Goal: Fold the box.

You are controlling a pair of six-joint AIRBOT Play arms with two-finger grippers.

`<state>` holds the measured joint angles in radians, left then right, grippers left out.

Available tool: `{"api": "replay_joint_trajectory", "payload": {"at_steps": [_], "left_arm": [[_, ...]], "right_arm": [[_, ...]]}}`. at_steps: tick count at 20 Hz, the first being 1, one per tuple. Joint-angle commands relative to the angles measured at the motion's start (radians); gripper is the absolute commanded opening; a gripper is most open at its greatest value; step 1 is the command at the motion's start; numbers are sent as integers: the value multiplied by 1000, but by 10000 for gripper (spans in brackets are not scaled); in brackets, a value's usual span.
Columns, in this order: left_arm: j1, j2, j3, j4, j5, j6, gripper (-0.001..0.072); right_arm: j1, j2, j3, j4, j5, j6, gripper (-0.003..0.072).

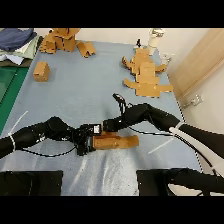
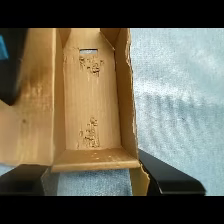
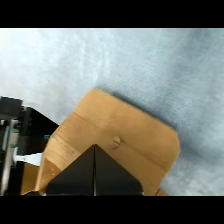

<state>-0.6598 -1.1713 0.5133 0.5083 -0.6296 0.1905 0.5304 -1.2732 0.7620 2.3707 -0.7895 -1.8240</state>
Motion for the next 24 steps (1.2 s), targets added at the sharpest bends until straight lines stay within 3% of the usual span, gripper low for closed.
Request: {"api": "replay_joint_trajectory", "payload": {"at_steps": [1,8,14,17,22,23,24], "left_arm": [[0,0,0,0,0,2,470],[0,0,0,0,0,2,470],[0,0,0,0,0,2,470],[0,0,0,0,0,2,470],[0,0,0,0,0,2,470],[0,0,0,0,0,2,470],[0,0,0,0,0,2,470]], "right_arm": [[4,-75,10,-3,-38,-102,1],[-9,-30,53,-117,-58,-148,1],[-19,220,95,-367,-196,-76,0],[-19,334,50,-431,-321,-49,1],[64,502,-161,-422,-423,-130,3],[83,523,-203,-439,-419,-168,62],[95,531,-239,-476,-389,-196,312]]}}
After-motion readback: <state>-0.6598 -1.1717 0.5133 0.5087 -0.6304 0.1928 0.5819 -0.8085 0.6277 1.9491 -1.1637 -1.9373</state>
